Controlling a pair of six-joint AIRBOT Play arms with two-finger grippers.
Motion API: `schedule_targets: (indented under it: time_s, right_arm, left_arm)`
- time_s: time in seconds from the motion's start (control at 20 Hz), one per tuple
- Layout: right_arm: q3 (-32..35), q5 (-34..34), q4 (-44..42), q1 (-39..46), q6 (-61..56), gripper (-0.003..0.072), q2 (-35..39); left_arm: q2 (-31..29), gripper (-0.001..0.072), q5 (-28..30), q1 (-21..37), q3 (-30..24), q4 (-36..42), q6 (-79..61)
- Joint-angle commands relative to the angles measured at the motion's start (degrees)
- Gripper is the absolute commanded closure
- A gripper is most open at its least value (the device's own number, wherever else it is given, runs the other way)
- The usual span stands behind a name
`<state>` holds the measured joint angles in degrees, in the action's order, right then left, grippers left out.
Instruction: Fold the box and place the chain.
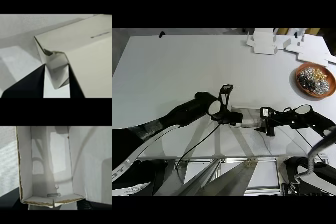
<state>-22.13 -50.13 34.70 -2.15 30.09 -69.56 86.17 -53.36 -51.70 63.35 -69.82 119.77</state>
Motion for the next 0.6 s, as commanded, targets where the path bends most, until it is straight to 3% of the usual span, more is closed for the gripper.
schedule_targets:
  time_s: [0.0,0.2,0.55]
  right_arm:
    - [0.0,0.0,0.0,0.0,0.0,0.0274,0.0]
    - [0.0,0.0,0.0,0.0,0.0,0.0274,0.0]
    - [0.0,0.0,0.0,0.0,0.0,0.0274,0.0]
  left_arm:
    - [3.5,0.044,-8.0,-1.6,4.7,-7.3,9.2]
    - [7.0,0.0439,-13.6,-3.0,9.8,-12.3,13.0]
    - [9.6,0.0438,-14.0,-3.0,14.1,-12.0,15.7]
